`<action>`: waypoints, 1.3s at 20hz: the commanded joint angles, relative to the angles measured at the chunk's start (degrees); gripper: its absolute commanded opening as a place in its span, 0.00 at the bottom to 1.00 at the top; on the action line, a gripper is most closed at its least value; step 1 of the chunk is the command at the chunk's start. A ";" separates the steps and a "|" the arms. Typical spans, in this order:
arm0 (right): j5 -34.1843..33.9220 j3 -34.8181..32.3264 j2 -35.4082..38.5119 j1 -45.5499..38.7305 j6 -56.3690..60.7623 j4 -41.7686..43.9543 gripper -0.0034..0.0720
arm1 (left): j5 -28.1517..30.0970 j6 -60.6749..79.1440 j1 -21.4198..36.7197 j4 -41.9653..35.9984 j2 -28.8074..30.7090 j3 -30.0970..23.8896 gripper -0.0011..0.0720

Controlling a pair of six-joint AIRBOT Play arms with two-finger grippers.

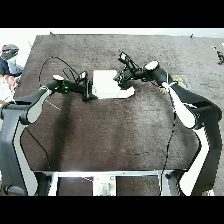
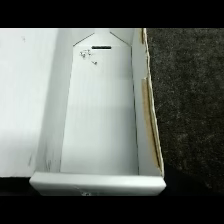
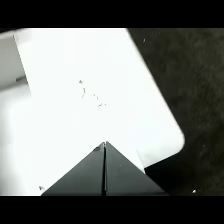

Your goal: Fold the box and place the chain.

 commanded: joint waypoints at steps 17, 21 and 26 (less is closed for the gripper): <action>17.53 0.13 10.58 -2.27 0.68 -15.96 0.25 | 0.02 0.02 0.02 0.00 -0.02 0.04 0.39; 18.27 -0.39 7.72 -2.12 0.63 -24.02 0.83 | 0.02 0.02 0.02 0.00 -0.02 0.04 0.39; 15.69 -0.37 4.02 -0.46 0.46 -23.78 0.83 | 0.02 0.02 0.02 0.00 -0.02 0.04 0.39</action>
